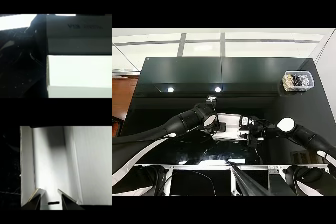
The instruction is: Fold the box and place the chain.
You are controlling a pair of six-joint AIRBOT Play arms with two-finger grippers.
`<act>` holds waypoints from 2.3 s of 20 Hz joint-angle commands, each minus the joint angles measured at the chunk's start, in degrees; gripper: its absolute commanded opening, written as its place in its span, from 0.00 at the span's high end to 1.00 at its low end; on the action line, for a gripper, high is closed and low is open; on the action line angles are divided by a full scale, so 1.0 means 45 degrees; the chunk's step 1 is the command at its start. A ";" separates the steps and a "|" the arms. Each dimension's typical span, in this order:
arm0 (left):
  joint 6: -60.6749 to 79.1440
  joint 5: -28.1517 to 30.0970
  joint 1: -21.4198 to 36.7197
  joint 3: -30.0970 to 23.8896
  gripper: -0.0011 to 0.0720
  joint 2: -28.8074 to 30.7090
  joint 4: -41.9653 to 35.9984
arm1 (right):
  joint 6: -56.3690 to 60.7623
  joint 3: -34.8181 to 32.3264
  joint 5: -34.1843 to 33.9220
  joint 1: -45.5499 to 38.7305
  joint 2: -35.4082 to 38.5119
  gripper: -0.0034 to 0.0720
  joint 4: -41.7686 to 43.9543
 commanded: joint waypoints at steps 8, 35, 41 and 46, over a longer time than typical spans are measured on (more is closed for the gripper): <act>0.0010 0.0029 0.0005 0.0005 0.94 -0.0010 -0.0010 | -0.0058 -0.0005 -0.0466 0.0010 -0.0083 0.38 0.0379; 0.0010 0.0005 0.0005 0.0005 0.95 -0.0010 -0.0005 | 1.5878 0.0364 0.4745 -0.9020 0.1258 0.92 -0.3089; 0.0015 0.0015 0.0019 0.0005 0.95 -0.0010 -0.0005 | 1.5873 0.0204 0.5557 -0.7893 -0.1753 0.92 -0.2545; 0.0015 0.0005 0.0019 0.0005 0.94 -0.0010 -0.0005 | 1.3682 0.0214 0.5435 -0.6334 -0.2463 0.91 0.0097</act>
